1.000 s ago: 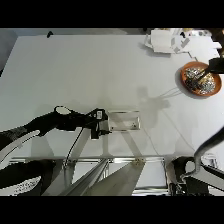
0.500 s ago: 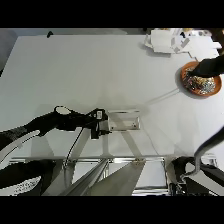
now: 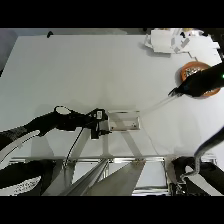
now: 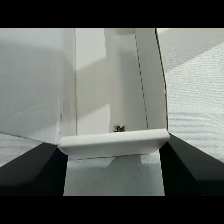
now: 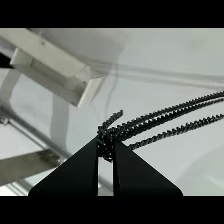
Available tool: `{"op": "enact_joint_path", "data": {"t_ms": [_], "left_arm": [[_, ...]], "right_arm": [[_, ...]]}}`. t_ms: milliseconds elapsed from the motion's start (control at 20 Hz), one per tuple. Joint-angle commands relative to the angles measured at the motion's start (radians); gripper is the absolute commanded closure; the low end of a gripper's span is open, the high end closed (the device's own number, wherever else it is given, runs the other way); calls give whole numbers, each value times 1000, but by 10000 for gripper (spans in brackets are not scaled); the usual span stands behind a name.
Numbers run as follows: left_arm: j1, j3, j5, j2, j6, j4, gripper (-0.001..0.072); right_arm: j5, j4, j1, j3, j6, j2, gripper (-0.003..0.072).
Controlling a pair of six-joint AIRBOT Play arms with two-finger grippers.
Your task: Fold the box and place the chain.
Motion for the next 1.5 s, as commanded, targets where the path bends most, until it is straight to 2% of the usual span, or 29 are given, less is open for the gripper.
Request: {"op": "enact_joint_path", "data": {"t_ms": [0, 300, 450, 650, 750, 900, 950, 1000, 1050, 1100, 1350, 1450], "left_arm": [[0, 1, 0, 0, 0, 0, 601], [0, 1, 0, 0, 0, 0, 601], [0, 1, 0, 0, 0, 0, 601], [0, 1, 0, 0, 0, 0, 601], [0, 1, 0, 0, 0, 0, 601], [0, 1, 0, 0, 0, 0, 601], [0, 1, 0, 0, 0, 0, 601], [0, 1, 0, 0, 0, 0, 601], [0, 1, 0, 0, 0, 0, 601], [0, 1, 0, 0, 0, 0, 601], [0, 1, 0, 0, 0, 0, 601], [0, 1, 0, 0, 0, 0, 601]], "right_arm": [[-44, 59, 75, -149, 27, 77, 672], [-235, 84, 345, -428, 31, 111, 672], [-366, 43, 443, -512, 53, 111, 672], [-519, 42, 486, -533, 57, 109, 669], [-556, 37, 487, -533, 57, 97, 626], [-567, -49, 487, -533, 122, 62, 628], [-568, -74, 487, -533, 136, 55, 609], [-567, -82, 487, -533, 136, 51, 469], [-567, -80, 487, -533, 136, 51, 474], [-565, -74, 487, -533, 136, 51, 683], [-594, -89, 487, -533, 158, 50, 674], [-579, -142, 487, -533, 161, 50, 673]]}}
